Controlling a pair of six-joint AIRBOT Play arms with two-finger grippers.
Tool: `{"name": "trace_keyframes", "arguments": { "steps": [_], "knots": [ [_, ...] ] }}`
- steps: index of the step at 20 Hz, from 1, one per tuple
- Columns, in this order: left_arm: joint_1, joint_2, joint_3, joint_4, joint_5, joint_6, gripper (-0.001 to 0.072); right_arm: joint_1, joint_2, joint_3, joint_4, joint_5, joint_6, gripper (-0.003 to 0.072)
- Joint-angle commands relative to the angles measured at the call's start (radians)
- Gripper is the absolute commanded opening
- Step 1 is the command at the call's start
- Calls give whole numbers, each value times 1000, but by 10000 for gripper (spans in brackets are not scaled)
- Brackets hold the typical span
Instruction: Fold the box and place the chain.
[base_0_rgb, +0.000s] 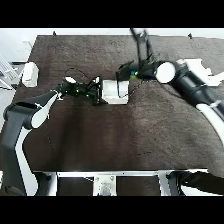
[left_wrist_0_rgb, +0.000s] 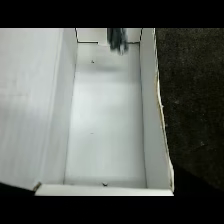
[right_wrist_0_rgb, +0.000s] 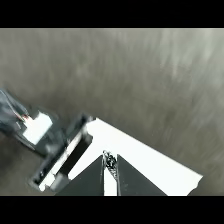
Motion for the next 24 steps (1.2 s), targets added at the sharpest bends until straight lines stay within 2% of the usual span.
{"name": "trace_keyframes", "arguments": {
  "steps": [1, 2, 3, 4, 5, 9, 12, 13, 18, 24],
  "knots": [
    [1, 1, 0, 0, 0, 0, 410, 0, -119, -117, 74, -167, 0, 12],
    [1, 1, 0, 0, 0, 0, 410, 0, -159, -133, 73, -188, 0, 14],
    [1, 1, 0, 0, 0, 0, 410, 0, -193, -134, 74, -182, 0, 93],
    [1, 1, 0, 0, 0, 0, 410, 0, -202, -134, 72, -182, 0, 341],
    [1, 1, 0, 0, 0, 0, 410, -2, -195, -129, 72, -182, 0, 435],
    [1, 1, 0, 0, 0, 0, 410, -51, -90, -124, 26, -171, -4, 437],
    [1, 1, 0, 0, 0, 0, 411, -161, -66, -124, 19, -151, 4, 457],
    [1, 1, 0, 0, 0, 0, 411, -215, -80, -126, 19, -151, 23, 505],
    [1, 1, 0, 0, 0, 0, 411, -418, -214, -117, 92, -159, 23, 508],
    [1, 1, 0, 0, 0, 0, 411, -463, -415, 30, 354, -100, -225, 511]
  ]
}}
